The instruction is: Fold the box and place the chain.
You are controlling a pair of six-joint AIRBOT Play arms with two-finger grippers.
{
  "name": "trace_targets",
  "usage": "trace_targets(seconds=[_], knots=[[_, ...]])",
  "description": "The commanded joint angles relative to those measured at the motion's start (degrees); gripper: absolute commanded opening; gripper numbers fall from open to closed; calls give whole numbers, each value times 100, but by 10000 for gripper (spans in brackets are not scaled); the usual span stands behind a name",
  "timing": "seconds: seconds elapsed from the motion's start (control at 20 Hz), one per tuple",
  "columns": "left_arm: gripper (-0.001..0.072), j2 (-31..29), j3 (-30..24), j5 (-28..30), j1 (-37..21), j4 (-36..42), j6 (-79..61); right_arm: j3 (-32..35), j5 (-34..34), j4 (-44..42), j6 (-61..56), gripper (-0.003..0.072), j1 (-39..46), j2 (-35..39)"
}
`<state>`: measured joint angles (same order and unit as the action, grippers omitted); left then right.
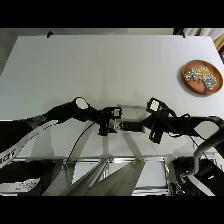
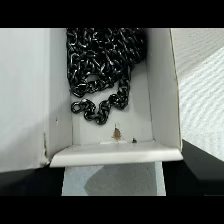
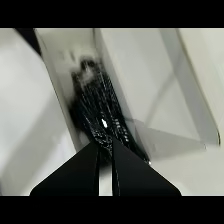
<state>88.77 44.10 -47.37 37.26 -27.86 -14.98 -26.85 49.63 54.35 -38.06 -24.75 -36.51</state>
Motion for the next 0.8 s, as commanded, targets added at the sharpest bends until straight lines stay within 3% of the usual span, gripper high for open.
trace_targets(seconds=[0.0,0.3,0.35,0.4,0.75], knots=[[397,-4,7,2,-2,-2,0,-4,-695,-691,-195,16,-330,59],[397,-4,7,0,-2,-2,0,-4,-949,-315,-870,32,-481,-957],[397,-4,7,2,-2,-2,-2,-4,-1012,-313,-870,194,-481,-1025],[397,-4,7,2,-2,-2,0,-11,-1082,-313,-896,286,-481,-1008],[397,-4,7,0,-2,-2,0,-966,-1021,1464,-2933,285,-109,-466]])
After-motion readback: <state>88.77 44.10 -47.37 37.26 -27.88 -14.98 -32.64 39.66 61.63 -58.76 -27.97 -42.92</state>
